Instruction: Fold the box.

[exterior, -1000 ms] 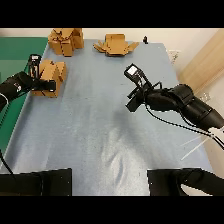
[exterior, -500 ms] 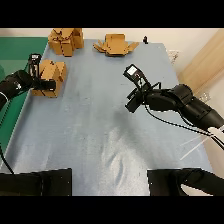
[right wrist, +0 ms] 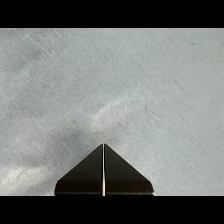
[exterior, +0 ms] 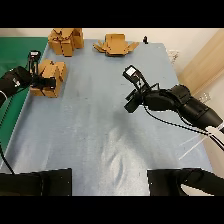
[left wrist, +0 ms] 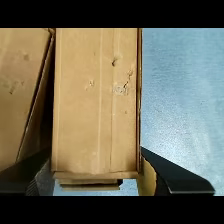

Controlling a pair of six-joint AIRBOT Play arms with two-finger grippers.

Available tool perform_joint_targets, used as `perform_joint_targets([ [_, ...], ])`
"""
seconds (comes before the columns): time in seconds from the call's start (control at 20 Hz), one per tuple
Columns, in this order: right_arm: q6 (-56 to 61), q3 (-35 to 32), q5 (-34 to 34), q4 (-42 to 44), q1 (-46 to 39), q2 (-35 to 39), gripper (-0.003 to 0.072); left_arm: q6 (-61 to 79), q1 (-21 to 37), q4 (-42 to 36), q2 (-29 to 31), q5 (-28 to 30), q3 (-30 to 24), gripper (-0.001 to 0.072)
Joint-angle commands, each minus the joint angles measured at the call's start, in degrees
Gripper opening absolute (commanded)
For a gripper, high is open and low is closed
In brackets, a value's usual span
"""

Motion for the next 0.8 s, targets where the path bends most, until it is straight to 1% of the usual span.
perform_joint_targets([
  [0.0,-0.1,0.0,0.0,0.1,0.0,0.0,0.0006,0.0,0.0,0.2,0.0,-0.2,1.2,0.0696],
  [0.1,-0.1,0.0,0.0,0.1,0.0,0.0,0.0006,0.0,0.0,0.2,0.0,-0.9,3.1,0.0696],
  [0.15,-0.1,0.0,0.0,0.1,0.0,0.0,0.0006,0.0,0.0,0.2,0.0,-2.3,4.7,0.0697],
  [0.35,-0.1,0.0,-0.1,0.6,0.0,0.0,0.0006,0.0,0.0,0.2,0.8,-12.6,13.5,0.0697],
  [0.45,-0.1,0.0,-1.0,4.2,-0.4,0.2,0.0006,0.1,-0.4,0.2,2.6,-16.6,17.3,0.0695],
  [0.5,-0.1,0.0,-1.8,7.6,-0.9,0.1,0.0005,0.4,-0.9,0.0,3.8,-19.1,18.7,0.0424],
  [0.55,-0.1,0.0,-2.7,10.7,-1.5,0.1,0.0006,5.2,-1.6,-0.9,5.2,-22.9,19.7,0.002],
  [0.6,-0.1,0.0,-3.4,13.3,-2.1,0.1,0.0005,8.6,-2.4,-2.9,6.6,-25.1,19.7,0.0012],
  [0.65,-0.1,0.0,-3.5,15.0,-2.3,0.1,0.0005,13.2,-3.7,-5.8,7.9,-28.5,19.7,0.0009],
  [0.7,-0.1,0.0,-3.5,15.7,-2.3,0.2,0.0006,17.2,-5.5,-8.7,9.0,-32.6,19.6,0.0009],
  [0.75,-0.1,0.0,-3.5,15.9,-2.1,0.1,0.0006,19.4,-7.7,-10.5,10.2,-35.5,19.1,0.0008],
])
